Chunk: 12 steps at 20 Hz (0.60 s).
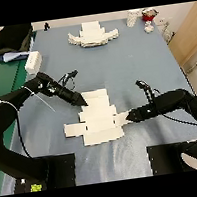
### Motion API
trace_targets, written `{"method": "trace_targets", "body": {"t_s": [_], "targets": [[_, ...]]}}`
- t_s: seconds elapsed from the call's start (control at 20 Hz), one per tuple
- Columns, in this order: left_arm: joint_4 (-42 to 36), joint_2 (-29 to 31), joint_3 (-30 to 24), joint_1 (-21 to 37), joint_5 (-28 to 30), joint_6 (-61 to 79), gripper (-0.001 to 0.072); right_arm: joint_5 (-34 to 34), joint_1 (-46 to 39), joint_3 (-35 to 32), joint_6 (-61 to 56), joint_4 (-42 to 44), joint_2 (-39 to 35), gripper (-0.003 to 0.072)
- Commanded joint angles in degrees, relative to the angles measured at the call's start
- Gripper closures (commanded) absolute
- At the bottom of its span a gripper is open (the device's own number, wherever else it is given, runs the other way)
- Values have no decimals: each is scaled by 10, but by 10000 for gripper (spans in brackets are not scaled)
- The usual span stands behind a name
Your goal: Fold the box.
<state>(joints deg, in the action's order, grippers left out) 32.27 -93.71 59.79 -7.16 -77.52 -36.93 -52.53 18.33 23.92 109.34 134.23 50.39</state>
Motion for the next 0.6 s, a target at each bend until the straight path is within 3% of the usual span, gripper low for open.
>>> {"method": "trace_targets", "body": {"t_s": [0.0,0.55], "targets": [[1,0,8,0,-5,18,601,0,0,0,0,-5,0,684],[0,-11,8,0,-31,31,568,11,0,0,0,-5,0,684]]}}
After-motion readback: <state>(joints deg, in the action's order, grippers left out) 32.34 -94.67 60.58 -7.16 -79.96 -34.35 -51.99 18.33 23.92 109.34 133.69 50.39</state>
